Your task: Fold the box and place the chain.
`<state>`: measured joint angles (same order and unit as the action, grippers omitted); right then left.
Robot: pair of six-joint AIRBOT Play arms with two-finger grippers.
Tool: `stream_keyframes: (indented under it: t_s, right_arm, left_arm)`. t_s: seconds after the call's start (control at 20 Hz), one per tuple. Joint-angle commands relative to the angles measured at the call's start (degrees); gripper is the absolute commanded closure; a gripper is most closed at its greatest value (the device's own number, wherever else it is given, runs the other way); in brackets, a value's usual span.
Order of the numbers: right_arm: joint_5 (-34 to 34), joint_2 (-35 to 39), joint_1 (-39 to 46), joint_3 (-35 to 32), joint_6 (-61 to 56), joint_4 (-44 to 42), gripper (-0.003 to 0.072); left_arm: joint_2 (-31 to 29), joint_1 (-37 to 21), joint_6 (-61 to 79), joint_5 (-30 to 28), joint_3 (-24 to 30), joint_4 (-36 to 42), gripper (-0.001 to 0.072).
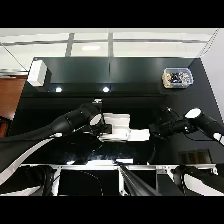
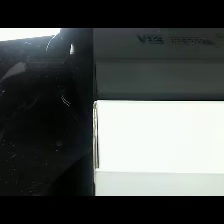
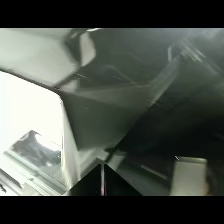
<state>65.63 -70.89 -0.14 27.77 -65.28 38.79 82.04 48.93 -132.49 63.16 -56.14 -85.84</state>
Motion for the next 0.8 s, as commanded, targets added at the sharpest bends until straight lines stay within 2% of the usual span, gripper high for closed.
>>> stream_keyframes:
  t_s: [0.0, 0.35, 0.4, 0.45, 0.5, 0.55, 0.75]
  right_arm:
    - [-0.5, -0.6, -2.2, 0.0, 6.6, -9.3, 0.0659]
    - [-2.2, -0.6, -7.2, 0.0, 8.7, -11.6, 0.0656]
    - [-2.5, -0.6, -7.5, 0.0, 8.7, -11.6, 0.0577]
    - [-2.5, -0.6, -7.5, 0.0, 8.7, -11.9, 0.0374]
    - [-2.5, -0.6, -7.5, 0.1, 8.7, -12.0, 0.0229]
    - [-2.5, -0.6, -7.5, 0.1, 8.8, -12.1, 0.0154]
    - [-1.3, -0.3, -7.5, 0.1, 9.8, -13.7, 0.0151]
  left_arm:
    - [0.0, 0.0, 0.0, 0.1, 0.0, 0.0, 0.0679]
    - [0.0, 0.0, 0.0, 0.1, 0.0, 0.0, 0.0679]
    - [0.0, 0.0, 0.0, 0.1, 0.0, 0.0, 0.0679]
    - [0.0, 0.0, 0.0, 0.1, 0.0, 0.0, 0.0679]
    - [0.0, 0.0, 0.0, 0.1, 0.0, 0.0, 0.0679]
    - [0.0, 0.0, 0.0, 0.1, 0.0, 0.0, 0.0679]
    - [0.0, 0.0, 0.0, 0.4, 0.0, 0.0, 0.0679]
